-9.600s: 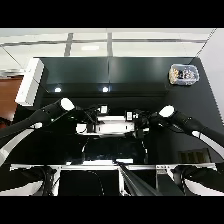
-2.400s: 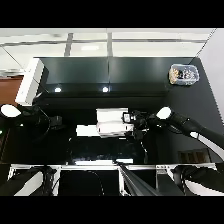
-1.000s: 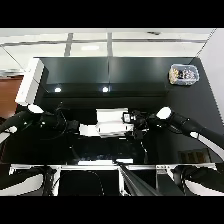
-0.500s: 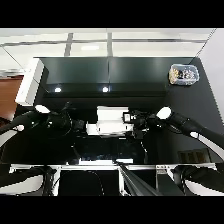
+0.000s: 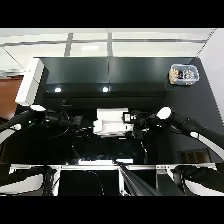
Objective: Fold the box and place the chain.
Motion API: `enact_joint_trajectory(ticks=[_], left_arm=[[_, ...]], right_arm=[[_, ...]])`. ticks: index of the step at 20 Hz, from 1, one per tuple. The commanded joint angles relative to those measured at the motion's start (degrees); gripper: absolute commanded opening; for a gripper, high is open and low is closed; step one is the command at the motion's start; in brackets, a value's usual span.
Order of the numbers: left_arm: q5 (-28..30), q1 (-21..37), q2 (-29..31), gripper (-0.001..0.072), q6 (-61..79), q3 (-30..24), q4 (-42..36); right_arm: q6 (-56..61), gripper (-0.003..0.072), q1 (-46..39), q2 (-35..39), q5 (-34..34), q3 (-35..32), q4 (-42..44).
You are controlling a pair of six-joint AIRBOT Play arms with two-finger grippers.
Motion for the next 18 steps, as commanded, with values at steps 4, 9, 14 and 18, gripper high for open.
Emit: enact_joint_trajectory(ticks=[4,9,14,18], left_arm=[[-2.2,-3.8,0.0,0.0623,-0.9,4.3,-2.0],[-2.5,-8.7,0.0,0.0498,-10.0,9.2,4.4],[-1.2,-14.8,0.0,0.0497,-26.8,16.8,19.6],[3.7,-21.4,0.0,0.0497,-35.2,20.8,24.2]], right_arm=[[0.0,0.0474,0.0,0.0,0.0,0.0,0.0],[0.0,0.0474,0.0,0.0,0.0,0.0,0.0],[0.0,0.0474,0.0,0.0,0.0,0.0,0.0],[0.0,0.0474,0.0,0.0,0.0,0.0,0.0]])
